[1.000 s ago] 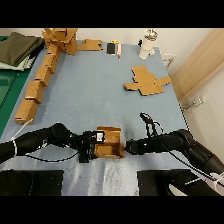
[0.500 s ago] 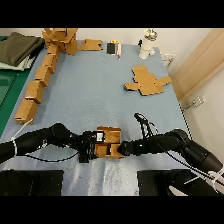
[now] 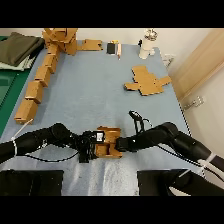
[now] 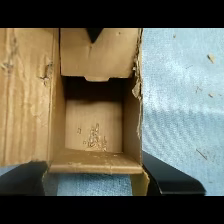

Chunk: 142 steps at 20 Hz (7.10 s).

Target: Fold the box.

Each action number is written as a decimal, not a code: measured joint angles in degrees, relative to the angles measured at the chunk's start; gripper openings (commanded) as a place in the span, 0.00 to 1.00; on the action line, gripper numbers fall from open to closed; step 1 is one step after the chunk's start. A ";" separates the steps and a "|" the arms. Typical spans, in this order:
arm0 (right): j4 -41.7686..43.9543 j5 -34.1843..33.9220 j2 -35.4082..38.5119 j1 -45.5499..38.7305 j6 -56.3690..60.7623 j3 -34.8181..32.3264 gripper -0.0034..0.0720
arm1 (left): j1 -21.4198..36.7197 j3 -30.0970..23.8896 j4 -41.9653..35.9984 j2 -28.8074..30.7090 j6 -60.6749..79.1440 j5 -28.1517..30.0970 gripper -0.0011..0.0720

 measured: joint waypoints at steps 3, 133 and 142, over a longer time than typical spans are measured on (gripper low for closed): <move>-5.18 -2.43 -5.70 4.85 7.32 4.35 0.54 | 0.00 0.00 0.02 0.00 0.02 0.00 0.56; -27.63 20.59 7.54 28.92 -43.80 -4.35 0.27 | 0.00 0.00 0.02 -0.02 0.02 0.00 0.56; -22.05 11.50 22.86 28.92 -6.62 -5.14 0.05 | 0.00 0.00 0.00 -0.02 0.02 0.00 0.56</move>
